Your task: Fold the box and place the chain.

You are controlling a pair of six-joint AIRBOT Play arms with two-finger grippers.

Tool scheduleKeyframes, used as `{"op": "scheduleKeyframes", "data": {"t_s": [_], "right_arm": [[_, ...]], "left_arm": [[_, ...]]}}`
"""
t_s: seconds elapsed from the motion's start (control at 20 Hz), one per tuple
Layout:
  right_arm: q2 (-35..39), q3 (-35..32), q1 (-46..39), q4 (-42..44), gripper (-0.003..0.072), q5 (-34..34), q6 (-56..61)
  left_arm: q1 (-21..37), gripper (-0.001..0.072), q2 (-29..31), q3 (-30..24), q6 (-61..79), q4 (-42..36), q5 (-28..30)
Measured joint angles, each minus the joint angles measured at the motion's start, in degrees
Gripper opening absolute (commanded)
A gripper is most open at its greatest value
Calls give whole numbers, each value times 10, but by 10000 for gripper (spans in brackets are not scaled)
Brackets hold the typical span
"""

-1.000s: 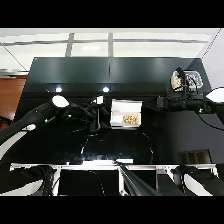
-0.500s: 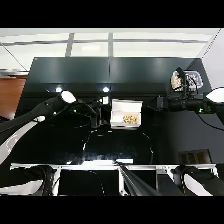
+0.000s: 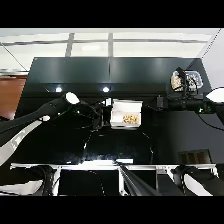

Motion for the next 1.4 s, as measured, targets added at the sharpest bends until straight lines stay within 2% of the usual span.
{"op": "scheduleKeyframes", "data": {"t_s": [0.4,0.45,0.5,0.55,0.6,0.65,0.7,0.75,0.8,1.15,1.4], "right_arm": [[0,0,0,0,381,-3,0],[0,0,0,0,381,-4,0],[0,0,0,0,381,-5,0],[0,0,0,0,381,-6,0],[0,0,0,0,381,-7,-1],[0,0,0,0,395,-10,-2],[0,0,0,0,402,-17,-4],[0,1,0,0,601,-27,-5],[-1,5,3,-2,720,-42,-7],[-71,93,68,-59,720,-105,-77],[-98,114,96,-130,720,-63,-232]], "left_arm": [[-14,715,-7,0,13,-14,13],[-18,664,-7,0,16,-16,17],[-22,541,-7,0,17,-20,21],[-25,449,-7,0,19,-21,24],[-27,404,-7,0,21,-23,29],[-28,393,-7,0,21,-23,30],[-29,393,-7,0,21,-22,31],[-30,394,-7,0,21,-21,31],[-30,393,-7,0,21,-19,31],[-31,394,-7,0,18,-16,32],[-31,394,-7,0,17,-15,32]]}}
